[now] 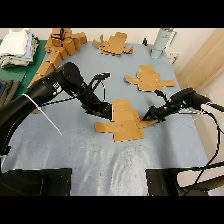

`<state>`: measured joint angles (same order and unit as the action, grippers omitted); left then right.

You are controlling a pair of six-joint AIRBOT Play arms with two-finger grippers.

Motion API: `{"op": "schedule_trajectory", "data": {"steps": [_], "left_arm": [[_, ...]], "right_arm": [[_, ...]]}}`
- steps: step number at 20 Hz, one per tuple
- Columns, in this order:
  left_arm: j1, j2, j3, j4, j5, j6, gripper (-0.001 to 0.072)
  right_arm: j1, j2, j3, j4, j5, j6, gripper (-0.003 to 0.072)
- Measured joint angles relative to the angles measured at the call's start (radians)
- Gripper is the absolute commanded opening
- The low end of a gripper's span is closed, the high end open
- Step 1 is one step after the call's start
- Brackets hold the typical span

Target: Fold the box.

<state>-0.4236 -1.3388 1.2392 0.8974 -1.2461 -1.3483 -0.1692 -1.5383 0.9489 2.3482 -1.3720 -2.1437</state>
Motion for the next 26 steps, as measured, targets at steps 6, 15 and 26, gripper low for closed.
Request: {"op": "schedule_trajectory", "data": {"steps": [6, 15, 26], "left_arm": [[0.037, -0.011, 0.0, 0.0, -0.022, 0.023, 0.0581], [0.192, -0.013, -0.134, -0.023, 0.015, 0.101, 0.0582], [0.272, -0.239, -0.162, -0.36, 0.132, 0.414, 0.0582]], "right_arm": [[0.108, -0.001, -0.004, 0.042, -0.053, -0.048, 0.0001], [0.267, 0.344, -0.326, 0.08, 0.246, -0.089, 0.0001], [0.359, 0.61, -0.535, 0.08, 0.463, -0.064, 0.0002]]}}
